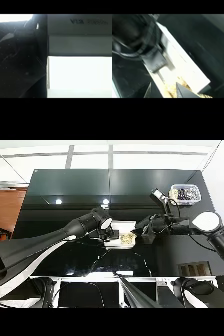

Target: Fold the box and place the chain.

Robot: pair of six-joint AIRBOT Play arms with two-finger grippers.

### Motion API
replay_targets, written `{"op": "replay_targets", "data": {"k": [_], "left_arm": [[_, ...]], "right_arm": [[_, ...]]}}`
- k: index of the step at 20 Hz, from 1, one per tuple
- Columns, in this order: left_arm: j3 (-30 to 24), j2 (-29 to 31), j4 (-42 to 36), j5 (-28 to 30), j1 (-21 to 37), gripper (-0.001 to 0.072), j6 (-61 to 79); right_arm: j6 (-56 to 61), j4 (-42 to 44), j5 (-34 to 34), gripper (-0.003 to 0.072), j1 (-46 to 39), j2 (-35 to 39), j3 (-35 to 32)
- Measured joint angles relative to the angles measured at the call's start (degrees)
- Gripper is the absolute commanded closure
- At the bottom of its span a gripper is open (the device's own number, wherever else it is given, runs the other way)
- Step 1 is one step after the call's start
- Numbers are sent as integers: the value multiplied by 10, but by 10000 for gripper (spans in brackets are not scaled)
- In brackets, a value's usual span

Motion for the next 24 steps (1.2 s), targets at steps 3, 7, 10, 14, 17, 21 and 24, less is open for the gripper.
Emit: {"op": "replay_targets", "data": {"k": [3, 7, 10, 14, 17, 21, 24], "left_arm": [[0, 0, 0, 0, 0, 678, 0], [0, 0, 0, 0, 0, 678, 0], [0, 0, 0, 0, 0, 678, 0], [0, 0, 0, 0, 0, 678, 0], [0, 0, 0, 0, 0, 678, 0], [0, 0, 0, 0, 0, 678, 0], [0, 0, 0, 0, 0, 678, 0]], "right_arm": [[3, -51, 12, 308, -50, -7, -7], [-17, -124, -4, -28, -90, -15, -46], [-92, -145, -54, -23, -89, -40, -86], [-276, -106, -113, -23, -74, -87, -112], [-395, -36, -144, -22, -68, -125, -117], [-463, 9, -169, -21, -64, -154, -120], [-473, 22, -189, 158, -62, -161, -120]]}}
